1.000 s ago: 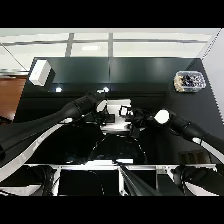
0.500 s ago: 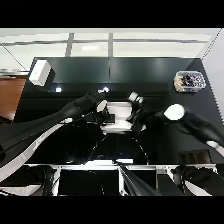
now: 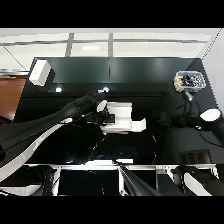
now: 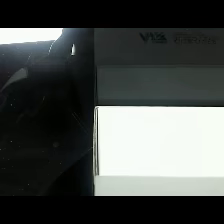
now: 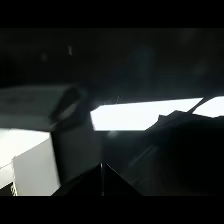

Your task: Fold the box and place the chain.

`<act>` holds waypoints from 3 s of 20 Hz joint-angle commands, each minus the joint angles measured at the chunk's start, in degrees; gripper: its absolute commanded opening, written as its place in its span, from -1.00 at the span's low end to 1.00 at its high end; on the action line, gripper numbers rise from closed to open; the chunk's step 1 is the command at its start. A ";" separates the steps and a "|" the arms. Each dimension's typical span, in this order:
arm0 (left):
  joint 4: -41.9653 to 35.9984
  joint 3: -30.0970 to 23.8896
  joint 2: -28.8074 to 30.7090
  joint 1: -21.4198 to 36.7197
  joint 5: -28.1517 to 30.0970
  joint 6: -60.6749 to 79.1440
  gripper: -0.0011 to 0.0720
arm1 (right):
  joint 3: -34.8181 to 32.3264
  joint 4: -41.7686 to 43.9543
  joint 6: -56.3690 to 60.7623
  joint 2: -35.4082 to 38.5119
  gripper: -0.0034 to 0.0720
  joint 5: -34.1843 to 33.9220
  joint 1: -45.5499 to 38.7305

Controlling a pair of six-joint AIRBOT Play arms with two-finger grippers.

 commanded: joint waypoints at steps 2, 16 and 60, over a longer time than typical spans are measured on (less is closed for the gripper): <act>0.00 0.04 -0.02 0.02 0.04 0.02 -0.90 | -2.49 13.88 -3.41 -11.47 -0.85 -0.83 4.33; 0.00 0.04 -0.02 0.02 -0.02 0.00 -0.90 | 14.84 14.14 -12.72 -19.58 0.48 16.81 12.11; 0.00 0.04 -0.02 0.02 0.07 0.02 -0.90 | 33.66 -38.88 56.08 -28.52 -0.86 10.32 45.88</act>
